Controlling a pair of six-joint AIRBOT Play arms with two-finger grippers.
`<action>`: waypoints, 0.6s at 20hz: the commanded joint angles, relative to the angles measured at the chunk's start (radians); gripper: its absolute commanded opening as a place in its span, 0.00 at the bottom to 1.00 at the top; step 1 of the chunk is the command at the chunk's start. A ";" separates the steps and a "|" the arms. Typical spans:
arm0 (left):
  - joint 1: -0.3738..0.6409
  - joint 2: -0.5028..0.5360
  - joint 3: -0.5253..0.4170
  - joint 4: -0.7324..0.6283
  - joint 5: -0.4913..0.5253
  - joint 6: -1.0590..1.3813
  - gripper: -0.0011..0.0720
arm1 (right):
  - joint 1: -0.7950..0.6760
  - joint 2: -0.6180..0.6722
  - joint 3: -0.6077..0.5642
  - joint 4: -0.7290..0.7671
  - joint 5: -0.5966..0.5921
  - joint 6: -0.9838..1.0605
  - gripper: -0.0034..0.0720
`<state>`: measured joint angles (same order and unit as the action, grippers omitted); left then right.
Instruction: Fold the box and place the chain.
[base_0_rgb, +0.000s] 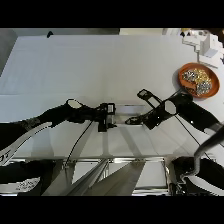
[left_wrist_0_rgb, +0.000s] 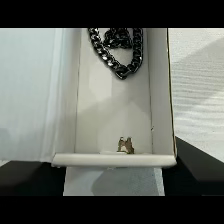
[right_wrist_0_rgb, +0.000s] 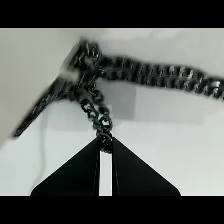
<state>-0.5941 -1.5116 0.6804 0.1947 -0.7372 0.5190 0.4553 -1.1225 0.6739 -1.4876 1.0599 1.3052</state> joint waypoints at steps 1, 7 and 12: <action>0.000 0.000 0.001 0.000 0.000 0.000 0.36 | 0.000 0.114 0.001 -0.004 0.063 0.007 0.06; 0.000 0.000 0.001 0.000 0.000 0.000 0.36 | 0.000 0.320 0.003 0.032 0.142 0.004 0.06; 0.000 0.000 0.001 0.000 0.000 0.000 0.36 | 0.001 0.378 0.102 0.139 0.198 -0.005 0.06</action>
